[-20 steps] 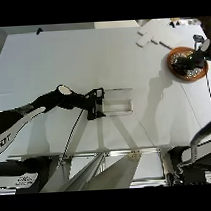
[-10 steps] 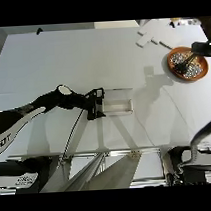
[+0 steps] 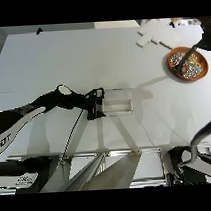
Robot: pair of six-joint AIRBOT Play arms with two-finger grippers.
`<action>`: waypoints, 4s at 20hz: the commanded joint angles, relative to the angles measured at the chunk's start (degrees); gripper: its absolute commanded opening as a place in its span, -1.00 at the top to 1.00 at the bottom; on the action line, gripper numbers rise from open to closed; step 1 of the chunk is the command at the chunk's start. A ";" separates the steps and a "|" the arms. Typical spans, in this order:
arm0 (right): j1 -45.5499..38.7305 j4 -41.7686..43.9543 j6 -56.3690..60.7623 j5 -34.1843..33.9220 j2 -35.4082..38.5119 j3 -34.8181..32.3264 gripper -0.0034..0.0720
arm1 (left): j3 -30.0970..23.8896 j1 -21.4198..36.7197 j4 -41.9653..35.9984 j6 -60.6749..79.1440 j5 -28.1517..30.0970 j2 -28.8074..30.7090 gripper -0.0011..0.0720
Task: Fold the box and place the chain.
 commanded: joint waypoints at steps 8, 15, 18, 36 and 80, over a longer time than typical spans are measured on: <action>2.60 16.02 -3.54 11.61 9.01 -0.04 0.86 | 0.00 0.04 0.00 0.00 0.02 0.00 -0.10; 19.10 15.30 -4.13 14.10 10.93 -0.13 0.86 | 0.02 0.04 0.00 0.02 0.02 -0.02 -0.10; 22.91 12.96 -4.11 13.38 10.91 -0.13 0.86 | 0.02 0.04 0.00 0.02 0.02 0.00 -0.10; 39.06 8.46 -10.67 -16.37 7.08 -37.29 0.86 | 0.02 0.04 0.00 0.02 0.02 0.00 -0.10; 38.25 -8.63 -9.64 -31.41 2.89 -50.97 0.33 | 0.00 0.04 0.00 0.00 0.02 -0.02 -0.10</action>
